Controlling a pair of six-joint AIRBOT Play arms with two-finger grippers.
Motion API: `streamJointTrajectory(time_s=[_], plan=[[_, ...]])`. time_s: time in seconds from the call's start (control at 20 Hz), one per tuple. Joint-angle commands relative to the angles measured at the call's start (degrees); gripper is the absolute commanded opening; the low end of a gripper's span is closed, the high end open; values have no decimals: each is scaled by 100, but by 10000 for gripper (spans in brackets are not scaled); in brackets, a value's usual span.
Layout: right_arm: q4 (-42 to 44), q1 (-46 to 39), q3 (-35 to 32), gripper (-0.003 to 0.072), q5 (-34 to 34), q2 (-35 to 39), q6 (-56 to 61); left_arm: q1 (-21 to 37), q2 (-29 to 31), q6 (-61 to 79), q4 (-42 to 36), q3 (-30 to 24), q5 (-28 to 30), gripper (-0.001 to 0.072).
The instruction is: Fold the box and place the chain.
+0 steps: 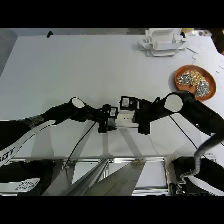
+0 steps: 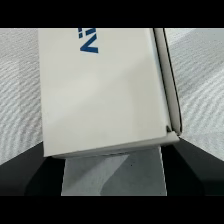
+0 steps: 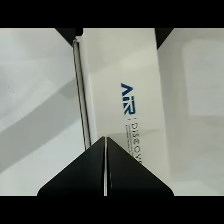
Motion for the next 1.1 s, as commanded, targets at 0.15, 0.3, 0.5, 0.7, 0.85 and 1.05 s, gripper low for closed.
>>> streamJointTrajectory(time_s=[0.15, 0.3, 0.5, 0.7, 0.85, 1.05], plan=[[7, -7, -70, 15, -20, -39, 0, 2, 2, 0, 0, 0, 2, 140], [4, -7, -79, 15, 85, -39, -13, 2, 2, 0, 0, 0, 2, 140], [4, -7, -269, 15, 22, -39, -17, 4, 2, 0, 0, 0, 4, 140], [2, -7, -385, 15, -46, -39, -17, 2, 2, 0, 0, 0, 2, 140], [-13, 0, -452, 14, -83, -39, -17, 2, 2, 0, 0, 0, 2, 140], [-20, 0, -601, 14, -101, -39, -15, 2, 2, 0, 0, 0, 2, 140]])
